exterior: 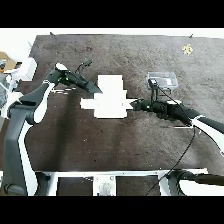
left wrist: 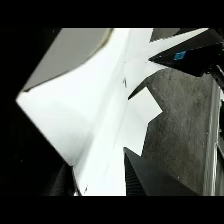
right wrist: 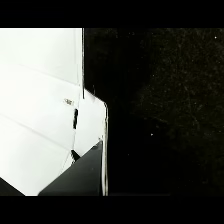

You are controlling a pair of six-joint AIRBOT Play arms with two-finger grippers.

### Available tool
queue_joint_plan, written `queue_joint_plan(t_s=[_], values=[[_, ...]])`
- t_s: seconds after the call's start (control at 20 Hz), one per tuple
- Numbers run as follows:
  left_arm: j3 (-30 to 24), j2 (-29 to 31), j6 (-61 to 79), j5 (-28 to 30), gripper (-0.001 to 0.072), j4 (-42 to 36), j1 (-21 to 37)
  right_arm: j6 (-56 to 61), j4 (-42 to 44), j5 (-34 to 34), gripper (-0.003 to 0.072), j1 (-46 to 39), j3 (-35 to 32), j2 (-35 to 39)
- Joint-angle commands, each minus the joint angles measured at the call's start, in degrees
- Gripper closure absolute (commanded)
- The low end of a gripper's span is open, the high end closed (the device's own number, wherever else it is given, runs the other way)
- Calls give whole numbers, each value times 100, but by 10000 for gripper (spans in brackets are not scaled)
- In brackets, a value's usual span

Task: Fold the box and place the chain.

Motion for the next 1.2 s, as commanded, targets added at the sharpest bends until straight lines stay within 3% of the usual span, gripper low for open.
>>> queue_joint_plan(t_s=[0.0,0.4,0.45,0.5,0.55,0.65,0.7,0.75,0.8,1.0,1.15], values=[[7,-9,11,-68,350,-52,-63,2,2,-4,687,0,0,-4],[7,-37,120,-208,351,-76,-96,4,-61,-2,687,0,0,-4],[7,-37,120,-203,387,-76,-94,4,-61,2,687,0,-2,-4],[7,-37,125,-160,575,-76,-94,4,-61,0,687,0,-2,-4],[7,-37,170,-118,705,-76,-96,4,-61,4,687,0,-2,-4],[7,-37,549,-168,700,-74,-101,2,-90,13,685,0,0,-2],[7,-37,638,-138,701,-72,-94,4,-105,15,485,0,0,-2],[7,-37,765,-142,700,-72,-94,2,-105,22,175,0,0,-2],[7,-37,946,-140,700,-90,-96,0,-131,15,78,-4,0,31],[7,-35,2166,-142,701,-203,-101,-319,-439,79,79,-367,101,481],[7,-35,3432,-138,702,-203,-103,-474,-929,682,79,-778,391,586]])
